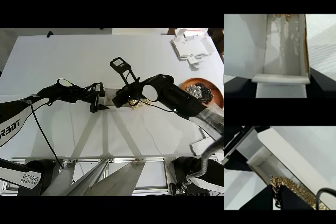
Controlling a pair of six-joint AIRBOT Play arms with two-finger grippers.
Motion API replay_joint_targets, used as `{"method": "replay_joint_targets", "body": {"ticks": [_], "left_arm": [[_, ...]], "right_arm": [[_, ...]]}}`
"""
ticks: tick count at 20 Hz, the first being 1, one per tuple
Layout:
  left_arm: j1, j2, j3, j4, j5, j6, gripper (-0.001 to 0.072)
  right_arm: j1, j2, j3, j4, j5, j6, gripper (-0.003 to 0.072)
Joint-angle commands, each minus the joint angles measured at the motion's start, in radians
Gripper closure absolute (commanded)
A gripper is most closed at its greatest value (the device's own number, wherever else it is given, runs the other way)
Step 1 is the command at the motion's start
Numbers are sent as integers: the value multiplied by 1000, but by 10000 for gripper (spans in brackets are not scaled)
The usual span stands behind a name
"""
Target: Fold the box and place the chain.
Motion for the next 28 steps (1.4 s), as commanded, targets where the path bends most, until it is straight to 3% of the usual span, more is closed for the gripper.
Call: {"method": "replay_joint_targets", "body": {"ticks": [1, 4, 5, 7, 13, 18, 23, 28], "left_arm": [[0, 0, 0, 0, 0, 0, 368], [0, 0, 0, 0, 0, 0, 368], [0, 0, 0, 0, 0, 0, 368], [0, 0, 0, 0, 0, 0, 368], [0, 0, 0, 0, 0, 0, 368], [0, 0, 0, 0, 0, 0, 368], [0, 0, 0, 0, 0, 0, 368], [0, 0, 0, 0, 0, 0, 368]], "right_arm": [[0, -55, 1, -2, 9, 2, 673], [0, -97, 1, 0, 21, 8, 669], [0, -100, 1, 0, 21, 8, 620], [0, -101, 1, -1, 18, 8, 423], [0, -74, 1, 5, 66, 6, 415], [-52, 91, 1, -4, 172, -63, 413], [-226, 220, 1, -3, 312, -305, 408], [-400, 211, -90, 34, 316, -638, 300]]}}
